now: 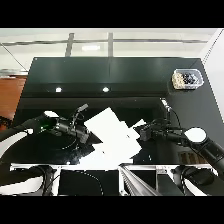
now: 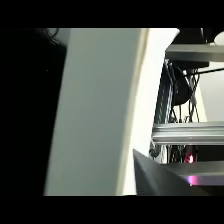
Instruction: Fold the box and place the chain.
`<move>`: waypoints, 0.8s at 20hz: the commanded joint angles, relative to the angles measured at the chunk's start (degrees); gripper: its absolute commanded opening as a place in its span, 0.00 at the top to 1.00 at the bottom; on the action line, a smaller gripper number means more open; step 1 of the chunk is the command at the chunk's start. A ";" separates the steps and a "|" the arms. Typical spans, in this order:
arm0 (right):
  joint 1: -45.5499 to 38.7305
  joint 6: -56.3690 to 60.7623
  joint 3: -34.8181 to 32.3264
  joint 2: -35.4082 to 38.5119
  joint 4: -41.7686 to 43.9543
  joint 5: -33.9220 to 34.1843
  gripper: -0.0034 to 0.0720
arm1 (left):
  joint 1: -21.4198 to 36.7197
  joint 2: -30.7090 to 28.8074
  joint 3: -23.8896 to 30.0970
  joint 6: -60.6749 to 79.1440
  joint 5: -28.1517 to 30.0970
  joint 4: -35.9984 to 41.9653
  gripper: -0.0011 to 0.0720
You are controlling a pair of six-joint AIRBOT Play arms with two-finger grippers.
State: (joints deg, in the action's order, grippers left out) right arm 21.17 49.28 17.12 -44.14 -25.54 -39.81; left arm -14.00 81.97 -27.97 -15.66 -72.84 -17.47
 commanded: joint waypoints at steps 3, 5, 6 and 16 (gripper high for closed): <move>0.02 0.00 -0.02 0.07 -0.02 0.00 0.90 | -3.10 0.04 -0.94 0.48 1.75 -2.21 0.55; 0.02 0.00 -0.02 0.07 -0.28 0.07 0.90 | -4.46 0.04 -2.10 0.46 2.73 -4.07 0.95; 0.02 0.02 -0.02 0.07 -0.92 0.07 0.90 | -4.57 0.04 -2.71 0.26 2.95 -4.35 0.95; -18.67 -0.39 15.87 0.13 -25.88 -21.14 0.02 | -4.20 -1.55 -14.67 -0.31 -4.50 -15.52 0.95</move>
